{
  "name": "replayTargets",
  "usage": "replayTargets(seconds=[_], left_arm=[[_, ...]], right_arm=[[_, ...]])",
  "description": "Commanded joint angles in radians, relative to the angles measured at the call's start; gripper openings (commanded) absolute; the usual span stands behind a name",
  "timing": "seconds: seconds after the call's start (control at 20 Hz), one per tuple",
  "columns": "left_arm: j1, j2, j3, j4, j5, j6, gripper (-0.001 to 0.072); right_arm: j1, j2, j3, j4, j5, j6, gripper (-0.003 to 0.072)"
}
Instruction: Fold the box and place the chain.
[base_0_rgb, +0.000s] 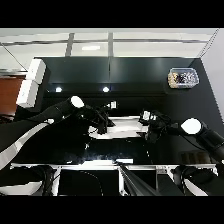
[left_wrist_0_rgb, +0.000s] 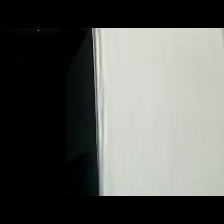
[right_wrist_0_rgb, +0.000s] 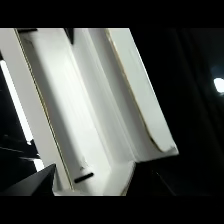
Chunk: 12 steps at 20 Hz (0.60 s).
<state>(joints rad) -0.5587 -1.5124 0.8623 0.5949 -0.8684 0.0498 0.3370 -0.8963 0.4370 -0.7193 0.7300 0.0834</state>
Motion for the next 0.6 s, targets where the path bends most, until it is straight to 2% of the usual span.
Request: replayTargets(seconds=[0.0, 0.55], left_arm=[[-0.001, 0.0, 0.0, 0.0, 0.002, 0.0, 0.0024], [0.0, 0.0, 0.0, 0.0, 0.004, 0.0, 0.0024]], right_arm=[[-0.013, -0.048, 0.0, 0.097, 0.05, -0.057, 0.0675], [-0.01, -0.17, -0.001, 0.117, 0.072, -0.205, 0.0673]])
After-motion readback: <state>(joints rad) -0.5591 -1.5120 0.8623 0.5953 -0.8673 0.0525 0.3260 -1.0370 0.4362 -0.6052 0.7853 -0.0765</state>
